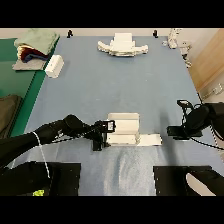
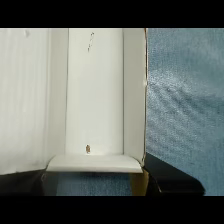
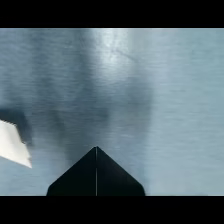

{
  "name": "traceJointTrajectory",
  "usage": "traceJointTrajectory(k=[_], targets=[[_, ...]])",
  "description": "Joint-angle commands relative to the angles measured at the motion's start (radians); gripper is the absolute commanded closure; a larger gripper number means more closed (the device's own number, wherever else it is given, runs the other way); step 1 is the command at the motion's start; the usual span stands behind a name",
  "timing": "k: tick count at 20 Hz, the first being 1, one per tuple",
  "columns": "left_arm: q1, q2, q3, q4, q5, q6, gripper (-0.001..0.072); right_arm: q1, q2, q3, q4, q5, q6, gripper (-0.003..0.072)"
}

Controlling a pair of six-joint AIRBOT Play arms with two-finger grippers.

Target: Fold the box.

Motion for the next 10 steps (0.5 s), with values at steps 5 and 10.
traceJointTrajectory(k=[5, 10], targets=[[0.000, 0.000, 0.001, 0.001, 0.000, 0.000, 0.0270, -0.190, -0.111, -0.064, 0.498, 0.022, -0.329, 0.0688], [0.000, 0.000, 0.001, 0.001, 0.000, 0.000, 0.0270, -0.137, -0.109, -0.075, 0.531, 0.023, -0.336, 0.0688]])
